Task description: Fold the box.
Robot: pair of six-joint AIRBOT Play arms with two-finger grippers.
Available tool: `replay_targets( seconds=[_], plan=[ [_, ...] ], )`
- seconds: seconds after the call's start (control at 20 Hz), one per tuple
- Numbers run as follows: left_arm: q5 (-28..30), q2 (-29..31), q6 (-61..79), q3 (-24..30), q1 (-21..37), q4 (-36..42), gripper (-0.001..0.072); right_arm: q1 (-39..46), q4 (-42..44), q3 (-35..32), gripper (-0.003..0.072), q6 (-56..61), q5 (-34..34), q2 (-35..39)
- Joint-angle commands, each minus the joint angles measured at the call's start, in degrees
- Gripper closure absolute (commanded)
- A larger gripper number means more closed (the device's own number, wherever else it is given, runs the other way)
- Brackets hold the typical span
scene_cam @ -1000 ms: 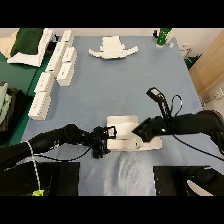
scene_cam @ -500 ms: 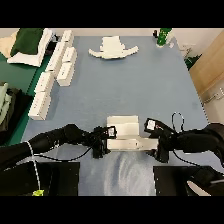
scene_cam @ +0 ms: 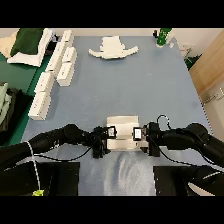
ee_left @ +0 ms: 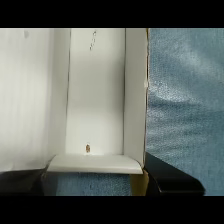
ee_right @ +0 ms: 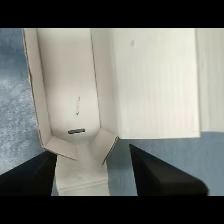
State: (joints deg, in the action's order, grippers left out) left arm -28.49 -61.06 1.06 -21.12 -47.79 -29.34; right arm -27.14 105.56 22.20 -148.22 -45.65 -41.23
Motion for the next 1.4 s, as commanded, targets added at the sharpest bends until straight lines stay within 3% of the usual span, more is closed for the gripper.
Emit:
replay_targets(
  seconds=[0.0,0.05,0.2,0.3,0.4,0.6,0.65,0.7,1.1,1.15,1.2,1.25,1.35],
  plan=[
    [0.0,-0.02,0.02,0.0,-0.04,-0.04,0.0268,-0.74,0.92,-0.09,0.0051,-0.79,4.33,-1.66],
    [0.0,-0.02,0.02,0.0,-0.04,-0.04,0.0269,-0.74,1.77,-0.09,0.0161,-0.79,4.13,-1.6],
    [0.0,-0.02,0.02,0.0,-0.04,-0.04,0.0268,-0.74,3.3,-0.09,0.0184,-0.79,3.15,-1.62],
    [0.0,-0.02,0.02,0.0,-0.04,-0.04,0.0268,-0.74,3.85,-0.09,0.0421,-0.7,2.47,-1.6],
    [0.0,-0.02,0.02,0.0,-0.04,-0.02,0.0269,-0.74,4.02,-0.09,0.0468,-0.55,1.79,-1.6],
    [0.0,-0.02,0.02,0.0,-0.04,-0.04,0.0269,-0.74,4.81,-0.09,0.0456,-0.55,1.84,-1.6],
    [0.0,-0.02,0.02,0.0,-0.04,-0.04,0.0268,-0.72,4.74,-0.09,0.0407,-0.57,1.84,-1.6],
    [0.0,-0.02,0.02,0.0,-0.04,-0.02,0.0269,-0.72,4.59,-0.09,0.0312,-0.57,1.84,-1.6],
    [0.0,-0.02,0.02,0.0,-0.04,-0.04,0.0269,-0.57,2.16,-0.09,0.0305,1.22,0.22,-1.53],
    [0.0,-0.02,0.02,0.0,-0.04,-0.02,0.0268,-0.33,1.95,-0.09,0.0285,2.8,0.13,-1.53],
    [0.0,-0.02,0.02,0.0,-0.04,-0.04,0.0268,-0.33,1.81,-0.09,0.0177,3.61,0.2,-1.44],
    [0.0,-0.02,0.02,0.0,-0.04,-0.04,0.0269,-0.33,1.14,-0.09,0.0133,3.91,0.11,-1.14],
    [0.0,-0.02,0.02,0.0,-0.04,-0.04,0.0268,-0.33,-0.35,-0.09,0.0134,4.7,-0.57,-0.39]
  ],
)
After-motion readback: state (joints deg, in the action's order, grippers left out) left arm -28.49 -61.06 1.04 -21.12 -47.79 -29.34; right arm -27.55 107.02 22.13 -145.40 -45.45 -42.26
